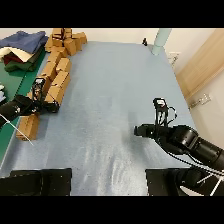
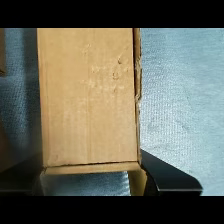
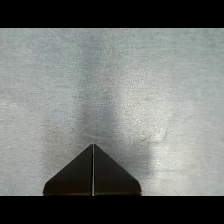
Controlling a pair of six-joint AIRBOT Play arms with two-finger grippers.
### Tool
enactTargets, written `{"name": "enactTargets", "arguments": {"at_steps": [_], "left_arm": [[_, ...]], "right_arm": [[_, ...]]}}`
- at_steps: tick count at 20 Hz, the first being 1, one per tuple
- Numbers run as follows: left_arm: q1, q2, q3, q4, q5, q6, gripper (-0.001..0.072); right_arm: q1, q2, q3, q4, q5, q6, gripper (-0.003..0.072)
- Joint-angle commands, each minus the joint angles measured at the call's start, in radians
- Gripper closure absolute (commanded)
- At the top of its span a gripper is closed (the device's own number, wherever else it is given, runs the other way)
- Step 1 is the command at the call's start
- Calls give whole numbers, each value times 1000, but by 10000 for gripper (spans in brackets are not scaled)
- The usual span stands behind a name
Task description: Fold the box.
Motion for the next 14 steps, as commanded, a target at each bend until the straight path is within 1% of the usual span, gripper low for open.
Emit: {"name": "enactTargets", "arguments": {"at_steps": [1, 2, 3, 4, 6, 7, 9, 11, 12, 14], "left_arm": [[1, -1, 0, 0, -1, 0, 182], [1, -1, 0, 0, -1, 0, 181], [1, -1, 0, 0, -2, -1, 153], [1, -1, 0, 0, -2, -2, 3], [2, 3, 0, 5, -19, -1, 4], [6, 8, 0, 14, -58, -1, 4], [26, 36, 2, 36, -157, -2, 4], [57, 82, 26, 106, -302, -49, 4], [73, 106, 47, 166, -377, -91, 4], [94, 151, 109, 351, -546, -197, 4]], "right_arm": [[0, 0, 1, 1, 0, 0, 680], [0, 0, 1, 1, 0, 0, 679], [0, 0, 1, 1, 0, 0, 679], [0, 0, 1, 1, 0, 0, 679], [0, 0, 1, 2, 0, 0, 679], [0, 0, 1, 5, 0, 0, 679], [0, 0, 1, 9, 0, 0, 680], [0, 0, 1, 8, -2, -21, 679], [0, 0, 1, 9, -14, -27, 679], [0, 0, 1, 19, -75, -27, 679]]}}
